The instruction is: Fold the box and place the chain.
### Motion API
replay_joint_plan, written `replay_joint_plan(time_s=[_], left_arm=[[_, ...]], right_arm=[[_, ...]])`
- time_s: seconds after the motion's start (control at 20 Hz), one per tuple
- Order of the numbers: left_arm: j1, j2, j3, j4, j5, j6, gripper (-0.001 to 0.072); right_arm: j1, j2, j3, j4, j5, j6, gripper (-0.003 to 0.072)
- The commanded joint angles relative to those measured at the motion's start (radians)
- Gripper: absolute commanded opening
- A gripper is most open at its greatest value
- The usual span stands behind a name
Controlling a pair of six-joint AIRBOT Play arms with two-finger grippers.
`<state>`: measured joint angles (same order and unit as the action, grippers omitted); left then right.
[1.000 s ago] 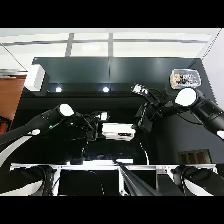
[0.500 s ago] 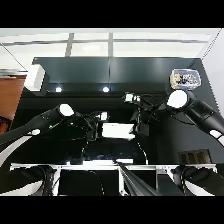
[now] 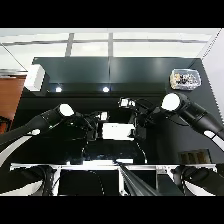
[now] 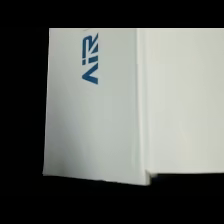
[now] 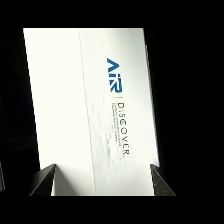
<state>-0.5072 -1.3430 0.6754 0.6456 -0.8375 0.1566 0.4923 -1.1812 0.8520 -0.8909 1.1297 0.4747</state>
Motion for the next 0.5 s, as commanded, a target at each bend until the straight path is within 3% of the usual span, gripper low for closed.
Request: replay_joint_plan(time_s=[0.0, 0.1, 0.25, 0.3, 0.45], left_arm=[[0.0, 0.0, 0.0, 0.0, -0.002, 0.0, 0.0355], [0.0, 0.0, 0.0, 0.0, -0.002, 0.0, 0.0355], [0.0, 0.0, 0.0, 0.0, -0.002, 0.0, 0.0355], [0.0, 0.0, 0.0, 0.0, -0.002, 0.0, 0.0354], [0.0, 0.0, 0.0, 0.0, -0.002, 0.0, 0.0355]], right_arm=[[0.002, -0.002, -0.011, 0.0, -0.014, -0.001, 0.072], [0.002, -0.002, -0.011, -0.001, -0.028, -0.001, 0.0573], [0.002, -0.002, -0.011, -0.001, -0.042, -0.001, 0.0524], [0.002, -0.002, -0.011, -0.001, -0.042, 0.0, 0.0413], [0.002, -0.002, -0.011, -0.001, -0.039, 0.0, 0.0411]])
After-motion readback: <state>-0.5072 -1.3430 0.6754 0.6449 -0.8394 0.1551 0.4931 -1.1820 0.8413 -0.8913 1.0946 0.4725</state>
